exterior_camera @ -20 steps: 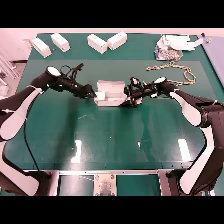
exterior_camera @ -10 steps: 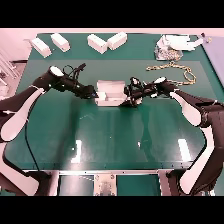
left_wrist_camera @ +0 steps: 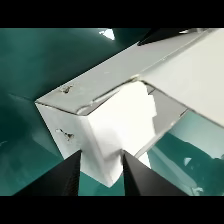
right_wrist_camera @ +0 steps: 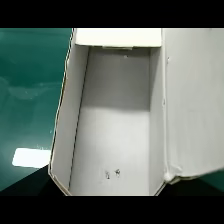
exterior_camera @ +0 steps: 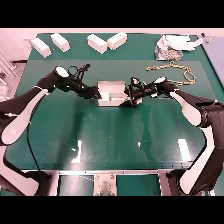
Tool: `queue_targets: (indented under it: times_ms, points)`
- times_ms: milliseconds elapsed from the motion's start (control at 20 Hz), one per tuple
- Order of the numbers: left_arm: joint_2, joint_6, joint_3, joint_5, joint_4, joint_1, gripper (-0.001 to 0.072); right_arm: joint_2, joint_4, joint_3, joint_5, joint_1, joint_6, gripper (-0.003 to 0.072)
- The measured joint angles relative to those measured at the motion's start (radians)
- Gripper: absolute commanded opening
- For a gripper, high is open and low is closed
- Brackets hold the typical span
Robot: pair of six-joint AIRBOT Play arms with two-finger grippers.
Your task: Fold the box and place the chain.
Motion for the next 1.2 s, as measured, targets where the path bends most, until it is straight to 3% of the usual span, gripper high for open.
queue_targets:
  times_ms: [700,750,800,1200]
  points:
    - [0.001,-0.340,0.151,-0.042,0.373,-0.116,0.0324,0.000,0.001,0.000,0.001,0.000,0.000,0.0577]
    - [0.002,-0.368,0.153,-0.048,0.398,-0.119,0.0414,0.000,0.001,0.000,0.001,0.000,0.000,0.0577]
    - [0.002,-0.392,0.155,-0.052,0.418,-0.124,0.0432,0.000,0.001,0.000,0.001,0.000,0.000,0.0577]
    - [0.000,-0.496,0.159,-0.045,0.466,-0.156,0.0431,0.000,0.001,0.000,0.001,0.000,0.000,0.0577]
